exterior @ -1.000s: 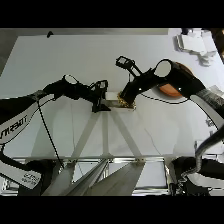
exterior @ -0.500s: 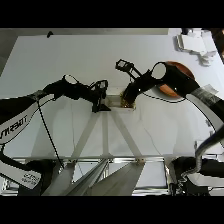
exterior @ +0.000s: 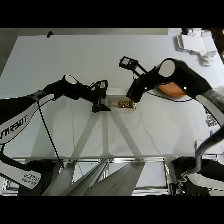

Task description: Fold the box and place the chain.

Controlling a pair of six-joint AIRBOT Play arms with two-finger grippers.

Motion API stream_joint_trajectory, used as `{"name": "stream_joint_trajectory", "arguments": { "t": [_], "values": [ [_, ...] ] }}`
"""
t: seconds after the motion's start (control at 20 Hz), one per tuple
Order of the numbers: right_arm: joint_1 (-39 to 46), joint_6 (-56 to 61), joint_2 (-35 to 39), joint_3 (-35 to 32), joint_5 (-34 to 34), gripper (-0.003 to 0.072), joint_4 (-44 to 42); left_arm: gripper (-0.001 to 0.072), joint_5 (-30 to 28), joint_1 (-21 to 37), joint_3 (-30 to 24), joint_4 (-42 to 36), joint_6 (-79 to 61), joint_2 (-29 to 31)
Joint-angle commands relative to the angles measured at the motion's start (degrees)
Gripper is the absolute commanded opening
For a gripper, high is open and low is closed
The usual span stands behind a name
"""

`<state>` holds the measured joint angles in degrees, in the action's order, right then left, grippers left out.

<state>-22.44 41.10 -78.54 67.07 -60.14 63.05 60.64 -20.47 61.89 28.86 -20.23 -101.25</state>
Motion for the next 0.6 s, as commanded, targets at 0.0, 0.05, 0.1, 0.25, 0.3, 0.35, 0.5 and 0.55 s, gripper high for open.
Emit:
{"name": "stream_joint_trajectory", "arguments": {
  "t": [0.0,0.05,0.1,0.25,0.3,0.35,0.5,0.55],
  "values": [
    [3.96,-5.99,6.43,-1.18,-2.16,0.0304,-0.11,0.0257,0.02,0.02,0.02,-0.04,0.11,0.02],
    [6.29,-8.52,8.15,-2.69,-1.95,0.0304,-0.7,0.0257,0.0,0.02,0.02,-0.07,0.11,0.02],
    [9.18,-12.15,9.57,-4.68,-1.92,0.0304,-1.84,0.0257,0.02,0.02,0.02,-0.04,0.11,0.02],
    [16.41,-23.93,10.03,-10.84,-1.07,0.033,-4.94,0.0257,0.0,0.02,0.02,-0.04,0.11,0.02],
    [17.75,-29.29,9.94,-13.38,0.39,0.0417,-5.53,0.0257,0.02,0.02,0.02,-0.04,0.11,0.02],
    [18.1,-34.58,9.94,-15.76,2.08,0.0423,-6.29,0.0257,0.0,0.02,0.02,-0.04,0.11,0.02],
    [18.16,-50.84,8.0,-21.11,4.02,0.0503,-13.05,0.0257,0.0,0.02,0.02,-0.04,0.11,0.02],
    [18.16,-56.24,6.4,-21.79,4.02,0.0596,-16.92,0.0257,0.02,0.02,0.02,-0.04,0.11,0.02]
  ]
}}
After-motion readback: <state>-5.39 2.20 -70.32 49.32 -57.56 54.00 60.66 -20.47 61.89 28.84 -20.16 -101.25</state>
